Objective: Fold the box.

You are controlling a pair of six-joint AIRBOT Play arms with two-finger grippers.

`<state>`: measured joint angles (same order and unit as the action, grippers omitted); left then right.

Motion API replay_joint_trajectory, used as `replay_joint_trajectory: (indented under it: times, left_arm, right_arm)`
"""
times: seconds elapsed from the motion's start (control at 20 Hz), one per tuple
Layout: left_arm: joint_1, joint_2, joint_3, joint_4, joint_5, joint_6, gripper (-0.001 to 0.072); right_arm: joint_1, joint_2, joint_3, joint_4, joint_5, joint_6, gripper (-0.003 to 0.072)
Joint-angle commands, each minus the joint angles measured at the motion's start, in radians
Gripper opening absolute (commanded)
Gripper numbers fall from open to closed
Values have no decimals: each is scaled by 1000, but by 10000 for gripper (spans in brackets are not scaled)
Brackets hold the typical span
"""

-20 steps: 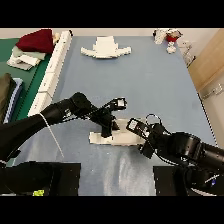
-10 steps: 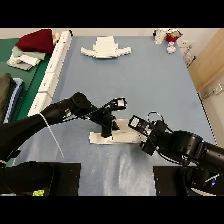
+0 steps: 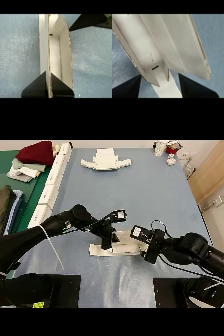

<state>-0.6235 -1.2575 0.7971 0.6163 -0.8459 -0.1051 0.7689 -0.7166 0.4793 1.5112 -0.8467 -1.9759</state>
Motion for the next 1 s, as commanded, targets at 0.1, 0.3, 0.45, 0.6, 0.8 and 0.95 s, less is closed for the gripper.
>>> replay_joint_trajectory:
  times: [0.1,0.3,0.45,0.6,0.8,0.95]
  left_arm:
    - [0,0,1,0,0,0,12]
    - [0,0,1,0,0,0,12]
    - [0,0,1,0,0,0,12]
    - [0,0,1,0,0,0,12]
    - [0,0,1,0,0,0,12]
    - [0,0,1,0,0,0,12]
  right_arm:
    - [-271,-5,-19,483,33,-706,720]
    - [-418,-84,-28,648,-53,-946,720]
    - [-426,-151,-27,674,-39,-1006,720]
    - [-424,-186,-27,677,-44,-1010,720]
    - [-424,-174,-27,653,-45,-1008,720]
    - [-424,-175,-27,654,-45,-1008,720]
